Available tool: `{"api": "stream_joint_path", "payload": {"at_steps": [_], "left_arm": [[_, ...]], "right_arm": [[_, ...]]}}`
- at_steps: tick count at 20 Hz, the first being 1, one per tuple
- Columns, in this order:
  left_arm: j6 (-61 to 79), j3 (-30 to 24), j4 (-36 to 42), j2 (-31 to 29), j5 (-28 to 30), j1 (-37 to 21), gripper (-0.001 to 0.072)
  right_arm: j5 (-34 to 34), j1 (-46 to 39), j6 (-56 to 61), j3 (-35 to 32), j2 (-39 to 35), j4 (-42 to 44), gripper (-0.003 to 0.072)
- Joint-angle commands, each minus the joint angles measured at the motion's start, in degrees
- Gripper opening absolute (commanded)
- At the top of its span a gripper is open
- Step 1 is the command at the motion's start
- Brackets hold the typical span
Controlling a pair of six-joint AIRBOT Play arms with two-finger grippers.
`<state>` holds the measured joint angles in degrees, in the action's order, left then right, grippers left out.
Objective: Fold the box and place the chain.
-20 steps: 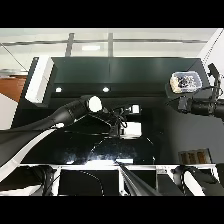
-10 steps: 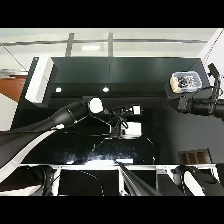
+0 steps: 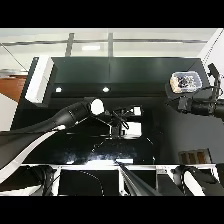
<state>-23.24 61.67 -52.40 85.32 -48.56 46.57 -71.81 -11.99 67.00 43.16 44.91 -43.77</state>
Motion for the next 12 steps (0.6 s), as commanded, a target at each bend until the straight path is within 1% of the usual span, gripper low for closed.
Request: {"api": "stream_joint_path", "payload": {"at_steps": [1,7,8,9,10,12], "left_arm": [[-2.6,-0.1,-3.1,1.0,0.5,0.6,0.0716],[-3.0,-0.7,-3.1,4.3,3.3,3.0,0.0707],[-3.6,-0.7,-3.2,4.3,3.4,3.0,0.0623],[-4.8,-0.6,-3.4,4.2,3.1,2.9,0.0411],[-5.9,-0.2,-4.2,3.8,2.3,2.5,0.0331],[-9.5,0.5,-5.3,2.4,-0.3,0.6,0.0330]], "right_arm": [[0.0,0.0,0.0,0.0,0.0,0.0,0.0044],[0.0,0.0,0.0,0.0,0.0,0.0,0.0044],[0.0,0.0,0.0,0.0,0.0,0.0,0.0043],[0.0,0.0,0.0,0.0,0.0,0.0,0.0043],[0.1,0.0,0.0,0.0,0.0,0.0,0.0043],[0.1,0.0,0.0,0.0,0.0,0.0,0.0044]]}}
